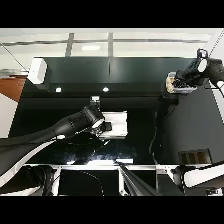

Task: Fold the box and place the chain.

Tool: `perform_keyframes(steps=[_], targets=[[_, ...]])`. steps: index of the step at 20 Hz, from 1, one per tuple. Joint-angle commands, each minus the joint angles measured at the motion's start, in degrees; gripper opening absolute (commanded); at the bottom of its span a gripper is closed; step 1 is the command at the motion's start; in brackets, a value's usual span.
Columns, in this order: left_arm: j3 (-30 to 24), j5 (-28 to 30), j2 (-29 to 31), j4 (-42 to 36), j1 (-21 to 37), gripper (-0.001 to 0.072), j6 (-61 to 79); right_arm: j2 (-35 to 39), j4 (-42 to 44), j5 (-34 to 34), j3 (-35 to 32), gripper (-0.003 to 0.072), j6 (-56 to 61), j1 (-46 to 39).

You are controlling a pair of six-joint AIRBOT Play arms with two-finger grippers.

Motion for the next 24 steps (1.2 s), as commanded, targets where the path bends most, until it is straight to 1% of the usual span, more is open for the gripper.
perform_keyframes(steps=[1,2,3,4,5,6,7,10,13,18,24], targets=[[-0.02,0.04,-0.02,0.0,0.0,0.0031,0.02,-3.58,2.25,-0.22,1.7,0.0585,-1.46,-0.31],[-0.02,0.04,-0.02,0.0,0.0,0.0031,0.02,-3.82,2.45,-0.09,1.7,0.0499,-1.46,-0.31],[-0.02,0.04,-0.02,0.0,0.0,0.0031,0.02,-3.89,2.58,-0.02,1.7,0.0386,-1.49,-0.31],[-0.02,0.04,-0.02,0.0,0.0,0.0031,0.02,-3.87,2.56,0.31,1.95,0.0221,-1.46,-0.31],[-0.02,0.04,-0.02,0.0,0.0,0.0032,0.02,-3.87,2.62,1.11,2.62,0.012,-1.46,-0.33],[-0.02,0.04,-0.02,0.0,0.0,0.0031,0.02,-3.87,2.58,2.69,3.76,0.0118,-1.64,-0.31],[-0.02,0.04,-0.02,0.0,0.0,0.0031,0.02,-3.74,2.56,4.57,5.25,0.0045,-2.21,-0.33],[-0.02,0.04,-0.02,0.02,0.0,0.0031,0.02,-2.16,2.58,10.8,10.88,0.0043,-6.69,-0.33],[-0.02,0.04,-0.02,0.02,0.0,0.0031,0.02,2.1,2.58,15.13,14.88,0.0042,-10.01,-0.31],[-0.02,0.04,-0.02,0.0,0.0,0.0031,0.02,14.95,2.89,18.05,15.5,0.0041,-13.07,-0.31],[-0.02,0.04,-0.02,0.0,0.0,0.0031,0.02,32.04,8.79,20.59,15.52,0.0041,-16.76,-0.31]])
